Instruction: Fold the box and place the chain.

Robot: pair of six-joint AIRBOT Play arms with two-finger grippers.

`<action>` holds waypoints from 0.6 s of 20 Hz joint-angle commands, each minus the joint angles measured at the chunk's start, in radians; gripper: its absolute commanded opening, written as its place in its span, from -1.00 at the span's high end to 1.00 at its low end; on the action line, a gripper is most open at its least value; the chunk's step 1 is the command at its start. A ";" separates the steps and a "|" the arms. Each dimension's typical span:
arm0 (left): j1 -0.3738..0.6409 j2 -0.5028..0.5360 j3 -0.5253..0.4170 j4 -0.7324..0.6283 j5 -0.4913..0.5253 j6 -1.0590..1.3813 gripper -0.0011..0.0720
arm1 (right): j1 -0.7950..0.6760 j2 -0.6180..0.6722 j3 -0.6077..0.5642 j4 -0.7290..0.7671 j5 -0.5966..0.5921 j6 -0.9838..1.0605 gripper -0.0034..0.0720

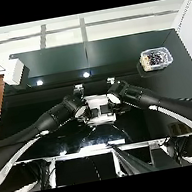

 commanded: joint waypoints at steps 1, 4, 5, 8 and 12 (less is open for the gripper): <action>0.000 0.000 0.000 0.000 0.000 0.000 0.88 | 0.002 -0.001 0.001 -0.001 0.003 0.000 0.54; 0.000 0.000 0.000 0.000 0.000 0.000 0.88 | 0.007 -0.001 0.001 0.019 -0.034 -0.005 0.81; 0.000 0.000 0.000 0.000 0.000 0.000 0.88 | 0.007 -0.001 0.001 0.025 -0.051 -0.007 0.81; 0.000 0.000 0.000 0.000 -0.002 0.000 0.88 | 0.007 -0.001 0.001 0.037 -0.056 -0.008 0.81; 0.000 0.000 0.000 0.000 -0.002 0.000 0.88 | 0.006 -0.001 0.002 0.036 -0.052 -0.007 0.08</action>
